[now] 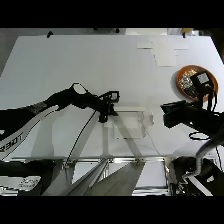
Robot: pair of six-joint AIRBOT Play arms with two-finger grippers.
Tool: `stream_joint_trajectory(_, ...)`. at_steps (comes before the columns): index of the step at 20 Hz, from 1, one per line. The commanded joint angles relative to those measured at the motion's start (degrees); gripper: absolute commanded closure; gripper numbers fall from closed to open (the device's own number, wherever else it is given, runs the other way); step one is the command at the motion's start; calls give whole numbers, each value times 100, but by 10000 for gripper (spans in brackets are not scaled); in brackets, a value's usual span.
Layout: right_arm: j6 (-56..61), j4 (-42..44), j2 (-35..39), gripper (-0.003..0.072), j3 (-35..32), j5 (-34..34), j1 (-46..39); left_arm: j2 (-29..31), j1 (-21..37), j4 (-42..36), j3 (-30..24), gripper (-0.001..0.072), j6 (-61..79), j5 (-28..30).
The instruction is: Fold the box and place the chain.
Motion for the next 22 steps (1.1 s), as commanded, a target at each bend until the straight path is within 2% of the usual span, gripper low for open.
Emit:
stream_joint_trajectory(1,2,2,4,548,-4,66,4,-33,4,181,9,709,31,-37)
stream_joint_trajectory(18,-20,-15,4,550,-4,96,4,-24,4,232,7,700,11,-9)
stream_joint_trajectory(19,-48,-15,4,560,-4,98,4,-24,4,232,7,700,13,-9)
stream_joint_trajectory(21,-417,212,7,671,-4,140,7,-24,4,232,7,700,11,-9)
stream_joint_trajectory(22,-1023,693,7,671,-4,236,7,-24,4,232,7,700,11,-9)
